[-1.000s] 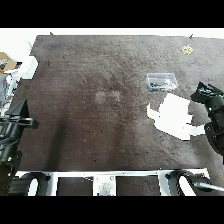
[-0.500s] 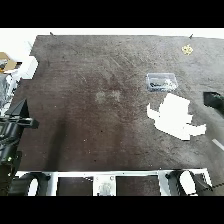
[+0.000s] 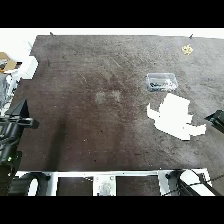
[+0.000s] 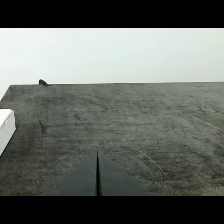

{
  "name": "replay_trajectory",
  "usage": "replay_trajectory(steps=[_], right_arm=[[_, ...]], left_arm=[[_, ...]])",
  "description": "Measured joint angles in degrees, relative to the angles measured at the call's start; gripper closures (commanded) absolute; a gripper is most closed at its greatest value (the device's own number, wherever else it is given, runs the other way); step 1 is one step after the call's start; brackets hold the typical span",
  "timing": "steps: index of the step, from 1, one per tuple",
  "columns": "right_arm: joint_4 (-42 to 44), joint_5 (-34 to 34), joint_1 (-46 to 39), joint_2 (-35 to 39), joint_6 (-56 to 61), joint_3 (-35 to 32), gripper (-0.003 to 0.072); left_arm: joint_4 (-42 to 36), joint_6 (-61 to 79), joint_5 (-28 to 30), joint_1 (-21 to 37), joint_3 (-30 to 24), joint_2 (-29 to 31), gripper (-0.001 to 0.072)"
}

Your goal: Fold the box and place the chain.

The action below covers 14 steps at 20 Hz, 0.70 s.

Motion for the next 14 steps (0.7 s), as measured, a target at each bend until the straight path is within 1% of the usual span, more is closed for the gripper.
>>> replay_trajectory(steps=[4, 5, 7, 10, 11, 12, 14], right_arm=[[-4.5, 4.2, -0.3, -6.1, 1.0, 4.8, 0.0179], [-5.3, 4.8, -0.3, -7.2, 1.1, 5.4, 0.0234], [-6.6, 5.5, -0.3, -9.7, 1.3, 6.3, 0.0241], [-6.1, 5.7, -0.3, -13.6, 1.1, 6.8, 0.0245], [-5.8, 5.7, -0.3, -14.8, 0.8, 6.9, 0.0317], [-5.5, 5.7, -0.4, -16.0, 0.4, 6.8, 0.0372], [-4.3, 5.7, -1.0, -17.7, -0.5, 6.1, 0.0371]], left_arm=[[0.0, 0.0, 0.0, 0.0, 0.0, 0.0, 0.0697], [0.0, 0.0, 0.0, 0.0, 0.0, 0.0, 0.0697], [0.0, 0.0, 0.0, 0.0, 0.0, 0.0, 0.0698], [0.0, 0.0, 0.0, 0.0, 0.0, 0.0, 0.0697], [0.0, 0.0, 0.0, 0.0, 0.0, 0.0, 0.0698], [0.0, 0.0, 0.0, 0.0, 0.0, 0.0, 0.0697], [0.0, 0.0, 0.0, 0.0, 0.0, 0.0, 0.0697]])
